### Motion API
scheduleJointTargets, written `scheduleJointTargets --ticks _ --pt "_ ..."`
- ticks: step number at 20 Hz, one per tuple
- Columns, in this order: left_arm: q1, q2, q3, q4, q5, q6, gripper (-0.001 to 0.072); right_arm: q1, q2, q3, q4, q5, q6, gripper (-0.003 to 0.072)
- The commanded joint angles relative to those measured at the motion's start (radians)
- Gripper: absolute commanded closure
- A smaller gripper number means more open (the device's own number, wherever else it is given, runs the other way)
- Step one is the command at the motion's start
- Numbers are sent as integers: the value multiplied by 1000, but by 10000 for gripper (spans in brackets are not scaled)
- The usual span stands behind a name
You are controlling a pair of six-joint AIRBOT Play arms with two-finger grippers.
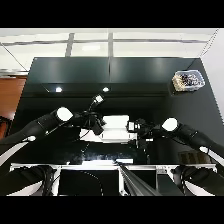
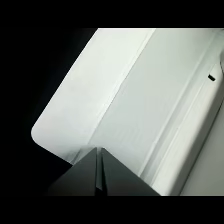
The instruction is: Fold the box and place the chain.
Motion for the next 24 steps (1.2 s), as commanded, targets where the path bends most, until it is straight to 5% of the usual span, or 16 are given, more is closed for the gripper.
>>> scheduleJointTargets --ticks 1,7,11,14,15,16,17,24 --pt "16 7 37 104 -22 -35 590 0 0 0 3 -3 4 198" --pt "240 248 68 258 -271 -117 680 0 0 0 3 -3 4 197" --pt "391 338 -73 46 -494 -2 679 0 0 0 3 -3 4 197" --pt "359 331 -175 -10 -496 171 663 0 0 0 3 -3 4 197" --pt "335 326 -195 -5 -452 208 441 0 0 0 3 -3 4 197" --pt "308 321 -208 2 -394 243 135 0 0 0 3 -3 4 197" --pt "278 314 -212 10 -337 274 5 0 0 0 4 -3 4 197" --pt "114 277 -206 142 -113 397 7 0 0 0 8 2 4 197"
